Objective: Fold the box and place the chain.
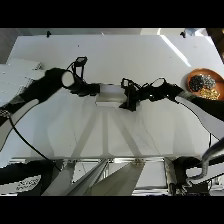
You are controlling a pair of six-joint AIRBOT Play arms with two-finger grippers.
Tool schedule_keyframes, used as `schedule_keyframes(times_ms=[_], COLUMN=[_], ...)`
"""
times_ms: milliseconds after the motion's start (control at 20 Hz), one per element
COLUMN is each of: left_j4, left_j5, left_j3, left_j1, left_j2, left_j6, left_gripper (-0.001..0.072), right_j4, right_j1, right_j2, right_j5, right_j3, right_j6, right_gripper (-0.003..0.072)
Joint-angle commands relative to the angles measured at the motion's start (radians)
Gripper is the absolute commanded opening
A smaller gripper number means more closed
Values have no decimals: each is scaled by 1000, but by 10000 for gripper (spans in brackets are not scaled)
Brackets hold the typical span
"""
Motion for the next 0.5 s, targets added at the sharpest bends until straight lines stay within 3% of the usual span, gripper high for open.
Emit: schedule_keyframes(times_ms=[0,150,350,450], left_j4=[-317,-485,-520,-529], left_j5=[-94,-163,-254,-322], left_j3=[-1,-5,-5,-5], left_j1=[120,238,373,414], left_j2=[30,60,30,-17], left_j6=[463,839,1148,1442], left_gripper=[353,348,331,351], right_j4=[0,0,0,0], right_j1=[0,0,0,0], right_j2=[0,0,0,0], right_j5=[0,0,0,0], right_j3=[0,0,0,1], right_j6=[0,0,0,0], right_gripper=[426,426,426,426])
